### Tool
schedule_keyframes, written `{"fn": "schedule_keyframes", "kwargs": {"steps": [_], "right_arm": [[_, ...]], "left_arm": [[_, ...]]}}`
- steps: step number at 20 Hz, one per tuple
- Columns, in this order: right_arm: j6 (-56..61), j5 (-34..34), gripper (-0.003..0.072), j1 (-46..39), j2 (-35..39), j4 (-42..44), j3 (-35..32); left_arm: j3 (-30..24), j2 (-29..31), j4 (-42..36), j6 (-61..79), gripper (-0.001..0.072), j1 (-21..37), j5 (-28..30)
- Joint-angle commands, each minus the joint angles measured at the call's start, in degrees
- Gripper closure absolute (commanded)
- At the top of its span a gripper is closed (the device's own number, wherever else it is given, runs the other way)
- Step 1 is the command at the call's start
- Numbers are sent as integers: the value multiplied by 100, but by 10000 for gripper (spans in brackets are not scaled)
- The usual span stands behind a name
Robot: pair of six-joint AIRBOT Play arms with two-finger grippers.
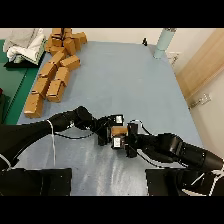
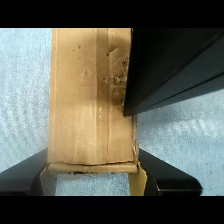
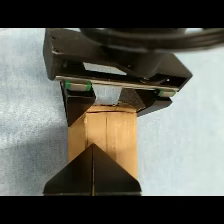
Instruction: Fold the box.
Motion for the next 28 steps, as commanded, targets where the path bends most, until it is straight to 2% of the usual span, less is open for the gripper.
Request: {"fn": "schedule_keyframes", "kwargs": {"steps": [1, 4, 8, 11, 14, 16, 24, 28], "right_arm": [[59, -50, 681, -2, 223, 0, 9], [785, -785, 681, -63, 813, -219, 125], [3005, -1720, 681, -345, 1405, -1008, 129], [4920, -2107, 681, -682, 1392, -1591, 127], [6878, -2120, 680, -1060, 1224, -1609, 127], [7619, -2098, 680, -1213, 1010, -1609, 127], [8454, -2092, 681, -1228, -103, -1508, 129], [8553, -1932, 681, -1228, -286, -1499, 129]], "left_arm": [[7, 0, 2, 2, 196, 0, 0], [7, 0, 2, 2, 196, 0, 0], [7, 0, 2, 2, 196, 0, 0], [7, 0, 2, 2, 196, 0, 0], [7, 0, 2, 2, 196, 0, 0], [7, 0, 2, 2, 196, 0, -2], [7, 2, -11, 2, 197, 13, 2], [7, 81, -15, 0, 196, 13, 13]]}}
